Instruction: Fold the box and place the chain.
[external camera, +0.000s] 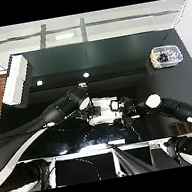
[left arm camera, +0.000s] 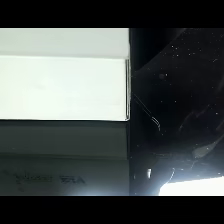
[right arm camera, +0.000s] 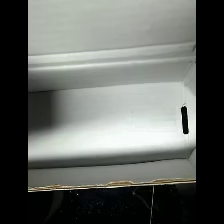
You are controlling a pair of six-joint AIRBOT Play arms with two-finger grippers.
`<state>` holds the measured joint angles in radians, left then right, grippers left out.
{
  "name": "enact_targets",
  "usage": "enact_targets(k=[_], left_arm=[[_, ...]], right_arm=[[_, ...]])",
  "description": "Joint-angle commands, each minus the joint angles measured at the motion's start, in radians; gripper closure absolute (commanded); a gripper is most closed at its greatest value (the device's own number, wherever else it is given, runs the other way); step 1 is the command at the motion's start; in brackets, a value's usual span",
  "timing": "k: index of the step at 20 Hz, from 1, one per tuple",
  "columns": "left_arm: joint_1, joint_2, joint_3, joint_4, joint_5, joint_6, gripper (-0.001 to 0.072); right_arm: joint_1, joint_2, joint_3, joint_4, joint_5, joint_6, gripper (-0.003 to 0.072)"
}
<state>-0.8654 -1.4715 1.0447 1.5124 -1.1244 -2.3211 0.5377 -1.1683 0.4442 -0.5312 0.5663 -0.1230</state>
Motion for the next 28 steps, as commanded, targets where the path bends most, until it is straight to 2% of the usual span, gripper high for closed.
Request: enact_targets(k=[1,2,3,5,6,10,15,19,23,24,27,28], left_arm=[[0.001,0.000,0.001,-0.003,0.004,-0.002,0.0681],[0.001,0.000,0.002,-0.003,0.004,-0.002,0.0681],[0.001,0.000,0.002,-0.003,0.004,-0.002,0.0681],[0.001,0.000,0.002,-0.003,0.001,-0.002,0.0681],[0.000,0.000,0.002,-0.003,0.000,-0.002,0.0681],[0.001,0.000,0.002,-0.002,-0.008,-0.002,0.0681],[0.001,0.000,0.002,-0.002,-0.013,-0.002,0.0681],[0.001,0.000,0.002,-0.003,-0.013,-0.002,0.0680],[0.001,0.000,0.002,-0.003,-0.011,-0.002,0.0680],[0.001,0.000,0.002,-0.003,-0.011,-0.002,0.0680],[0.001,0.000,0.002,-0.004,-0.011,-0.002,0.0680],[0.001,0.000,0.002,-0.004,-0.011,-0.002,0.0680]], right_arm=[[0.000,-0.001,0.000,0.000,0.000,0.000,0.0579],[0.000,-0.001,0.000,0.000,0.000,0.000,0.0578],[0.000,-0.001,0.000,0.002,0.000,0.000,0.0526],[0.000,-0.001,0.000,0.006,-0.010,0.004,0.0078],[0.000,-0.001,0.000,0.006,-0.013,0.008,0.0060],[-0.020,0.075,0.000,-0.066,0.011,0.061,0.0061],[-0.117,0.220,0.000,-0.169,0.205,0.115,0.0061],[-0.126,0.220,-0.005,-0.239,0.214,0.082,0.0061],[-0.111,0.167,-0.005,-0.166,0.214,-0.008,0.0065],[-0.103,0.156,-0.005,-0.144,0.198,-0.029,0.0174],[-0.074,0.117,-0.005,-0.051,0.129,-0.032,0.0280],[-0.061,0.109,-0.005,-0.043,0.128,-0.027,0.0515]])
